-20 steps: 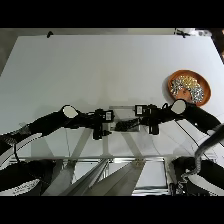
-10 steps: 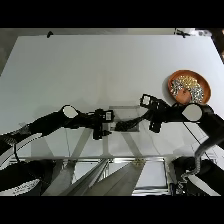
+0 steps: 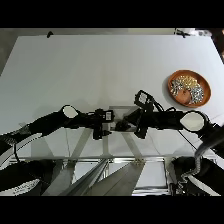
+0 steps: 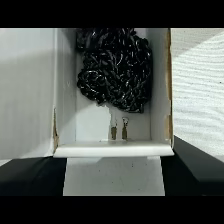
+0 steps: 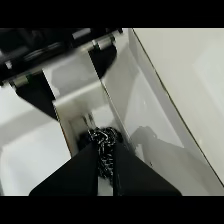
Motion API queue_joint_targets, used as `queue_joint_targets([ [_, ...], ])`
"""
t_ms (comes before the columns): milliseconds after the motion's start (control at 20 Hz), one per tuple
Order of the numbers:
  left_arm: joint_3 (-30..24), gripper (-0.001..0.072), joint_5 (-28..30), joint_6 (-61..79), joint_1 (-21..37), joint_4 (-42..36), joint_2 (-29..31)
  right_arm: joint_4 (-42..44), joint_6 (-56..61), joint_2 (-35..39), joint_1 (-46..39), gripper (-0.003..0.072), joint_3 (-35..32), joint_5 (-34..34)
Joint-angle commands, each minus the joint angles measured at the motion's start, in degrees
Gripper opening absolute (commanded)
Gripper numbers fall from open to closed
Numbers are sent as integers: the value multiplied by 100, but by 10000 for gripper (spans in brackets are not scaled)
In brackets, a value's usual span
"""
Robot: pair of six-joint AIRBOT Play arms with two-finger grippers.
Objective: Fold the box and place the chain.
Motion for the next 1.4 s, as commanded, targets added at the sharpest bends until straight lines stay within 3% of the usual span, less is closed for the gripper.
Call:
queue_joint_targets([
  [0,2,73,2,2,0,2,-2,769,55,-28,205,18,2,-411],
  [150,2,73,2,2,0,2,-2,1405,15,-81,208,18,2,-503],
  [400,2,73,2,2,0,2,-2,1714,35,-260,208,18,2,-485],
  [700,2,73,2,2,0,2,-2,1207,129,-850,205,30,2,-278],
  [800,2,73,4,2,0,2,-2,719,710,-960,186,210,2,-214],
  [900,2,73,2,2,0,2,-2,581,955,-953,4,215,13,-66],
  [1150,2,73,2,2,0,2,-2,474,905,-522,-680,199,787,1237],
  [1250,2,73,2,2,0,2,-2,-46,769,-527,-890,23,1458,1366],
  [1350,2,73,2,2,0,2,-2,-678,763,-791,-1073,21,2168,1375],
])
